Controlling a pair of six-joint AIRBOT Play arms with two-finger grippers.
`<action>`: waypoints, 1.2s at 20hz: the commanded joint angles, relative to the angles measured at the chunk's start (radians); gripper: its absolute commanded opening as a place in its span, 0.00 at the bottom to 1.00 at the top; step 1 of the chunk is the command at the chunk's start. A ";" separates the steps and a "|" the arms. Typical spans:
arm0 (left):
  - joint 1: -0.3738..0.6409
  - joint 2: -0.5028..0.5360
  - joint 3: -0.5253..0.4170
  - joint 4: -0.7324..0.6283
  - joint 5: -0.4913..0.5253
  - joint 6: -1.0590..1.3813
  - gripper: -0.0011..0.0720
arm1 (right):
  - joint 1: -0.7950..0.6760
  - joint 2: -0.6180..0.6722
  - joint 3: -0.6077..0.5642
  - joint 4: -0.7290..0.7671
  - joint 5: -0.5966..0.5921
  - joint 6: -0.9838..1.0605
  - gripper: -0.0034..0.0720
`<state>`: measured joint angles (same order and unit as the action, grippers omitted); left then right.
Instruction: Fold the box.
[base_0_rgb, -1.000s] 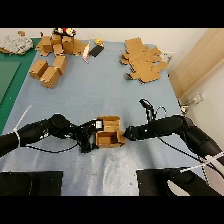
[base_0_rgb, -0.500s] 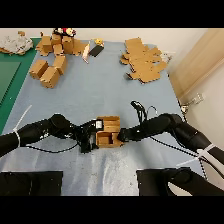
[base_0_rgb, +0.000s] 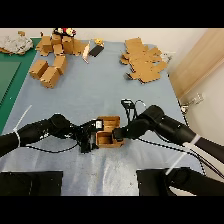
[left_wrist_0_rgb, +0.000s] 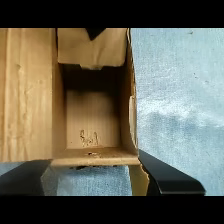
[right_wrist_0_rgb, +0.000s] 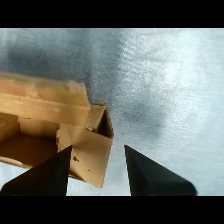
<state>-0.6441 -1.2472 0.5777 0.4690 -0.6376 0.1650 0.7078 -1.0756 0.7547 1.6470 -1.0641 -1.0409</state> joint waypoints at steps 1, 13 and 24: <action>0.001 0.000 0.001 0.001 0.000 0.000 0.62 | 0.056 -0.079 0.043 -0.049 -0.037 0.105 0.71; 0.001 0.000 0.001 0.001 0.000 0.000 0.62 | 0.122 -0.211 0.150 -0.064 -0.100 0.216 0.67; 0.001 0.000 0.001 0.001 0.000 0.000 0.62 | 0.122 -0.234 0.150 -0.080 -0.100 0.217 0.14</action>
<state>-0.6441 -1.2472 0.5777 0.4694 -0.6376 0.1642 0.8284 -1.3079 0.9035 1.5620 -1.1732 -0.8196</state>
